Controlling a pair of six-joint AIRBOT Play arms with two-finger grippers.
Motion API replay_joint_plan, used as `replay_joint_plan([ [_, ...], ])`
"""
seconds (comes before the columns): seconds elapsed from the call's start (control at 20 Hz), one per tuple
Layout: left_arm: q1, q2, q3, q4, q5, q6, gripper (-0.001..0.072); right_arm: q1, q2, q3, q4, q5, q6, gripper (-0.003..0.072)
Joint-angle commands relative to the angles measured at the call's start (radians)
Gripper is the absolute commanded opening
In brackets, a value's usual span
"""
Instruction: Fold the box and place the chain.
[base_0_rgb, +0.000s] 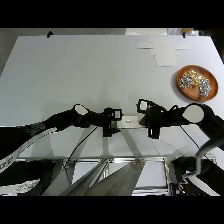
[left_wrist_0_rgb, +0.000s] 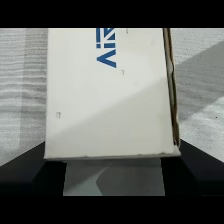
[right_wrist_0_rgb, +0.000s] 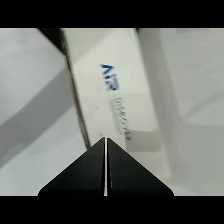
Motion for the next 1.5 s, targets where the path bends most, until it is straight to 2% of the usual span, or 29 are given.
replay_joint_plan([
  [0.0, 0.0, 0.0, 0.001, 0.001, 0.002, 0.003, 0.0207, -0.025, 0.085, 0.001, -0.244, 0.019, 0.301, 0.0021],
  [0.15, 0.0, 0.0, 0.001, 0.001, 0.002, 0.003, 0.0207, -0.114, 0.09, 0.001, -0.43, 0.117, 0.681, 0.0021],
  [0.4, 0.0, 0.0, 0.001, 0.001, 0.001, 0.003, 0.0207, -0.304, 0.088, 0.0, -0.498, 0.328, 0.928, 0.0021],
  [0.5, 0.0, 0.0, 0.001, 0.001, 0.001, 0.003, 0.0207, -0.366, 0.088, 0.0, -0.531, 0.373, 0.938, 0.0021],
  [0.7, 0.0, 0.0, 0.001, 0.001, 0.001, 0.003, 0.0207, -0.454, 0.089, 0.0, -0.534, 0.374, 0.939, 0.0022],
  [0.85, 0.0, 0.0, 0.001, 0.001, 0.001, 0.003, 0.0207, -0.461, 0.089, 0.0, -0.496, 0.384, 0.941, 0.0022],
  [1.45, 0.0, 0.001, 0.001, 0.001, 0.001, 0.003, 0.0207, -0.461, 0.089, 0.0, -0.497, 0.381, 0.942, 0.0022],
])
